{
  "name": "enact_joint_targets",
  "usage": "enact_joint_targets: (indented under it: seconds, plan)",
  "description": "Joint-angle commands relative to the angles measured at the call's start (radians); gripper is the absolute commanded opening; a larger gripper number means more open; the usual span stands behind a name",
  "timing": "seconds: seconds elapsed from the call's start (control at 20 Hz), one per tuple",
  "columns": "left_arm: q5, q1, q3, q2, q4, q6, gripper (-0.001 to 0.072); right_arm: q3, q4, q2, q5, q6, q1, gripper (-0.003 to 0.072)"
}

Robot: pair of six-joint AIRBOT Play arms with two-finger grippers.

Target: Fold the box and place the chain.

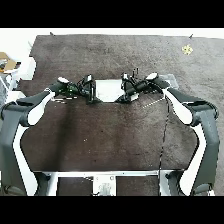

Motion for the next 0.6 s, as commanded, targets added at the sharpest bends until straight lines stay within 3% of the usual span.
enact_joint_targets:
  seconds: [0.0, 0.05, 0.2, 0.35, 0.55]
  plan:
    - [0.0, 0.0, 0.001, -0.001, 0.0, 0.001, 0.0414, 0.0, 0.009, 0.004, 0.015, 0.0, -0.002, 0.0615]
    - [0.0, 0.0, 0.001, -0.001, 0.0, 0.001, 0.0414, 0.0, 0.007, 0.008, 0.01, 0.001, -0.003, 0.0685]
    - [0.0, 0.001, 0.001, -0.001, 0.0, 0.001, 0.0414, 0.0, -0.066, 0.035, 0.018, 0.026, -0.011, 0.0685]
    - [0.0, 0.001, 0.001, -0.001, 0.0, 0.001, 0.0414, 0.0, -0.24, 0.094, 0.03, 0.165, -0.024, 0.0685]
    - [0.0, 0.001, 0.001, -0.001, 0.0, 0.001, 0.0414, 0.0, -0.358, 0.21, 0.134, 0.293, -0.053, 0.0683]
